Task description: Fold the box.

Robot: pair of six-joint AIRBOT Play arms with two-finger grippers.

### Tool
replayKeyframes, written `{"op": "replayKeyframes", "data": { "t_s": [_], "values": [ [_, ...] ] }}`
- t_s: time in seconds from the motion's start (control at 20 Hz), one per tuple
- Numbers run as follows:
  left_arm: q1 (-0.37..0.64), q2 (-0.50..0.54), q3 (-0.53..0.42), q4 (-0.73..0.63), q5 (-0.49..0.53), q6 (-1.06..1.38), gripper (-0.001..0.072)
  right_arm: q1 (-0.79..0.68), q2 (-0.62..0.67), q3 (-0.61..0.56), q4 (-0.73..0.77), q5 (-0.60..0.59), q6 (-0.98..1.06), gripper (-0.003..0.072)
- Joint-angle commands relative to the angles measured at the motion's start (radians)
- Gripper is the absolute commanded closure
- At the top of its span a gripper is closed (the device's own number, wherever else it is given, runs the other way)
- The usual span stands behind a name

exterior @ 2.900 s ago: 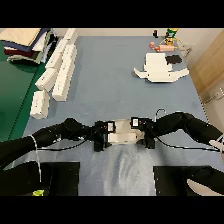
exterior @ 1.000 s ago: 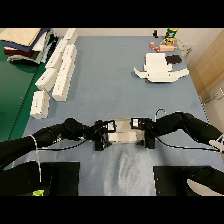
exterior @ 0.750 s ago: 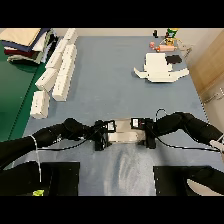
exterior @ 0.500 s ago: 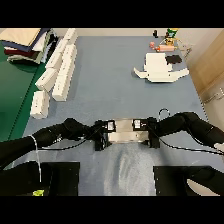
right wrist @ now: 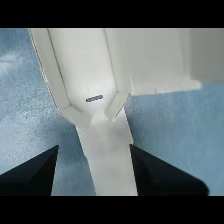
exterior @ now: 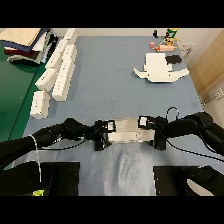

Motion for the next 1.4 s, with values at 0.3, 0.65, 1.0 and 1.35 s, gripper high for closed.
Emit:
{"op": "replayKeyframes", "data": {
  "t_s": [0.3, 0.65, 1.0, 1.35],
  "values": [
    [0.001, 0.0, 0.001, 0.0, -0.001, 0.001, 0.0243, 0.017, 0.124, 0.024, 0.387, -0.137, 0.692, 0.0656],
    [0.001, 0.0, 0.001, 0.0, -0.001, 0.001, 0.0243, 0.089, -0.082, 0.104, 0.487, 0.156, 0.732, 0.0682],
    [0.001, 0.0, 0.001, 0.0, -0.002, 0.001, 0.0243, 0.087, -0.387, 0.308, 0.397, 0.198, 0.731, 0.0682],
    [0.001, 0.0, 0.001, 0.0, -0.002, 0.001, 0.0243, 0.089, -0.514, 0.309, 0.395, 0.18, 0.693, 0.0681]
  ]
}}
